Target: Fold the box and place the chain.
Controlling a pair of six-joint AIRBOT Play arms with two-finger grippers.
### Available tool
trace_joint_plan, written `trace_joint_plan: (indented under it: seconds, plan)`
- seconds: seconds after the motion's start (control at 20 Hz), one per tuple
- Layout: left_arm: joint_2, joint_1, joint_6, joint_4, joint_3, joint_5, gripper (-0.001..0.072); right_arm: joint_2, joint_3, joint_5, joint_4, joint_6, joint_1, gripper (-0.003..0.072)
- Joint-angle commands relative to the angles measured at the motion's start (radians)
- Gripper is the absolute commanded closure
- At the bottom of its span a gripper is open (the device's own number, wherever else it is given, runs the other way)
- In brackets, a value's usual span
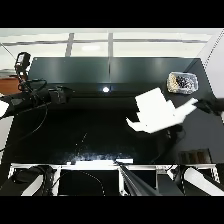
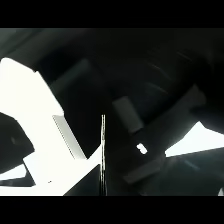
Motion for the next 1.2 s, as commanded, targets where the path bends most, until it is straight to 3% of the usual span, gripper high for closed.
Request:
trace_joint_plan:
  seconds: [0.0,0.3,0.55,0.85,1.15]
  plan:
    - [-0.011,-0.006,0.000,-0.003,0.000,0.010,0.0001,0.108,-0.029,0.252,0.010,0.242,0.275,0.0665]
    - [-0.077,-0.015,-0.005,-0.067,-0.001,-0.043,0.0001,0.288,-0.296,0.571,-0.167,0.597,0.704,0.0665]
    - [-0.167,-0.020,-0.026,-0.067,-0.002,-0.056,0.0001,0.304,-0.449,0.753,-0.308,0.733,0.962,0.0665]
    - [-0.321,-0.019,-0.026,-0.087,-0.002,-0.103,0.0001,0.304,-0.510,0.903,-0.424,0.750,1.118,0.0665]
    - [-0.527,-0.019,0.121,-0.350,-0.027,-0.167,0.0000,0.304,-0.513,0.864,-0.434,0.751,1.134,0.0665]
